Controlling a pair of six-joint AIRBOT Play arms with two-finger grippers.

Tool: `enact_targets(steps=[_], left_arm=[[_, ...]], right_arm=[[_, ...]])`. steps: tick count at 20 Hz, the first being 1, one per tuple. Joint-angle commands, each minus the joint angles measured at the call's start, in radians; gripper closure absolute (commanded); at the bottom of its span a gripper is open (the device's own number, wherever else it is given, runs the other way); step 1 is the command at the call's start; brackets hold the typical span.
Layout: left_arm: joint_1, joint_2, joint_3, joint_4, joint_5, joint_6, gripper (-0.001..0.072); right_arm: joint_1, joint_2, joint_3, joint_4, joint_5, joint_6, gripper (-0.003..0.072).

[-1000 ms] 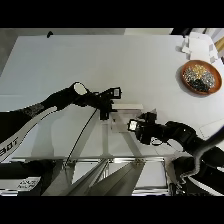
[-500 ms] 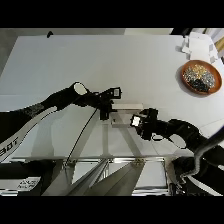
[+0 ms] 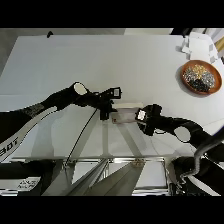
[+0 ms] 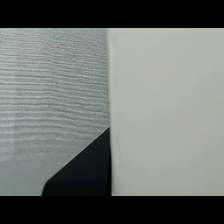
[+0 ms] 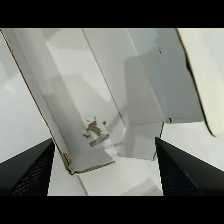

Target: Fold the box and place the chain.

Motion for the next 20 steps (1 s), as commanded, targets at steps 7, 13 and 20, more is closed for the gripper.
enact_targets(steps=[7, 13, 20], left_arm=[[0.0, 0.0, 0.0, 0.0, 0.0, 0.001, 0.0698], [0.0, 0.0, 0.0, 0.0, 0.0, 0.001, 0.0698], [0.0, 0.0, 0.001, 0.0, 0.0, 0.001, 0.0697]], right_arm=[[-0.076, 0.001, 0.002, 0.151, 0.056, -0.254, 0.0002], [-0.077, 0.001, 0.029, 0.162, 0.051, -0.318, 0.0002], [-0.146, -0.002, 0.029, 0.166, 0.096, -0.376, 0.0002]])
